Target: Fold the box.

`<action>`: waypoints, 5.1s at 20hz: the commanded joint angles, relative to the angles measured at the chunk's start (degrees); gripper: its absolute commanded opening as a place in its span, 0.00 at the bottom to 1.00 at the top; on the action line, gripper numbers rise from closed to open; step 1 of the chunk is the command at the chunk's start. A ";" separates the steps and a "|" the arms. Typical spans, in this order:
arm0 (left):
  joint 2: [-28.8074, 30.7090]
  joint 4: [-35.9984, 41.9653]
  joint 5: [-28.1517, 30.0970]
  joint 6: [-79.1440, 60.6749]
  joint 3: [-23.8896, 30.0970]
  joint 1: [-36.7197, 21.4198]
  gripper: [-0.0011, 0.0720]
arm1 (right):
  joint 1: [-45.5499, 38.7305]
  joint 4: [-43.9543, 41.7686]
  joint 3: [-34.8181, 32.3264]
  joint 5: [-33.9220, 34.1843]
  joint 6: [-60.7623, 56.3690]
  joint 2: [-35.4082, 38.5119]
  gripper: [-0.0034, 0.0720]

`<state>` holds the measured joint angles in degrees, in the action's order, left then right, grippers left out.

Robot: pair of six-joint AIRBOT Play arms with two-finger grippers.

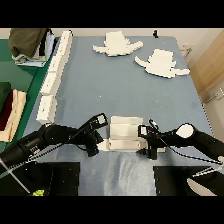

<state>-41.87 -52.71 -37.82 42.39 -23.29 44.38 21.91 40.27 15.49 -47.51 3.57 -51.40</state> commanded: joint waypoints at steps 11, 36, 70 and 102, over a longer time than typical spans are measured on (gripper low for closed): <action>5.25 -11.39 -28.57 44.94 -0.59 -42.07 0.04 | -0.02 0.02 0.02 -0.02 0.07 0.04 0.72; -1.90 20.68 -15.54 34.75 3.85 -20.90 0.04 | -0.02 0.00 0.02 -0.02 0.09 0.04 0.72; -26.51 -25.73 -12.17 88.70 -24.24 13.84 0.67 | -0.02 0.02 0.02 -0.02 0.07 0.04 0.72; -39.32 -30.67 -23.89 103.19 -34.84 21.77 0.78 | -0.02 0.00 0.02 -0.02 0.07 0.04 0.72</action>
<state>-81.23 -82.52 -58.13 145.01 -57.95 66.15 21.85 40.34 15.49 -47.53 3.68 -51.37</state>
